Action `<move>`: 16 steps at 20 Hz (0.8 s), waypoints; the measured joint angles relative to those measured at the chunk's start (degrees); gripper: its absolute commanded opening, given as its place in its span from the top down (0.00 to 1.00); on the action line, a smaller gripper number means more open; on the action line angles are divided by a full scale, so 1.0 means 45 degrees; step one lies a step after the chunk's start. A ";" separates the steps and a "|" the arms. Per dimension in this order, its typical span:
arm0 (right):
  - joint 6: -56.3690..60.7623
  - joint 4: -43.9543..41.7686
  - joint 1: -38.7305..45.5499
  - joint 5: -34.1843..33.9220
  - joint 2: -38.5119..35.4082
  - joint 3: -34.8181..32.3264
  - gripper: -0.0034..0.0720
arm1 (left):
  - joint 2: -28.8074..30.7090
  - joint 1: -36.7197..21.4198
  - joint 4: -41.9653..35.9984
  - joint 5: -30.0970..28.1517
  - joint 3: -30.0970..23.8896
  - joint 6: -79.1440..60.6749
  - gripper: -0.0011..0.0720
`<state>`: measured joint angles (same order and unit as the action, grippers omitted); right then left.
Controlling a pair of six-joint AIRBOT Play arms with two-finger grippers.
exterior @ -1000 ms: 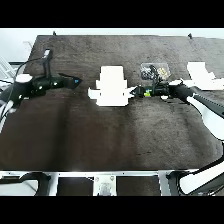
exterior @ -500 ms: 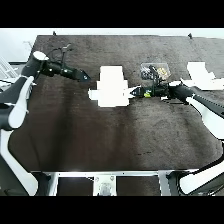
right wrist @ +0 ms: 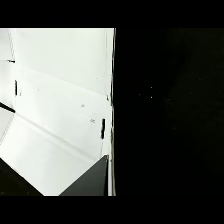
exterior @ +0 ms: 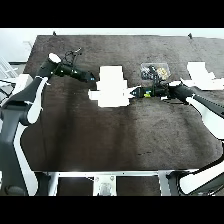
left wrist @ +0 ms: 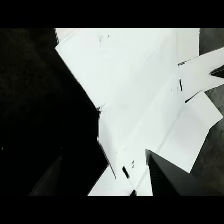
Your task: Fold the box and place the chain.
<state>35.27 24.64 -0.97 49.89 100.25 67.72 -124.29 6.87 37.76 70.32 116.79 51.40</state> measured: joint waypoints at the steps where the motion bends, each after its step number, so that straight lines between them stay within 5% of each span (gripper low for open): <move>1: -0.0034 0.0000 0.0000 -0.0005 0.0000 0.0000 0.94 | -0.0083 0.0073 -0.0165 -0.0063 0.0024 -0.0019 0.18; 10: -0.0223 0.0000 0.0000 -0.0005 0.0000 0.0005 0.94 | -0.0695 0.0597 -0.0933 -0.0529 0.0083 -0.0515 0.18; 16: -0.0243 0.0005 0.0000 -0.0005 0.0000 0.0000 0.94 | -0.1001 0.0758 -0.1583 -0.0792 0.0078 -0.1030 0.42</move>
<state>34.17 24.67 -0.97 49.87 100.25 67.72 -128.79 10.28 30.63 66.76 117.14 46.76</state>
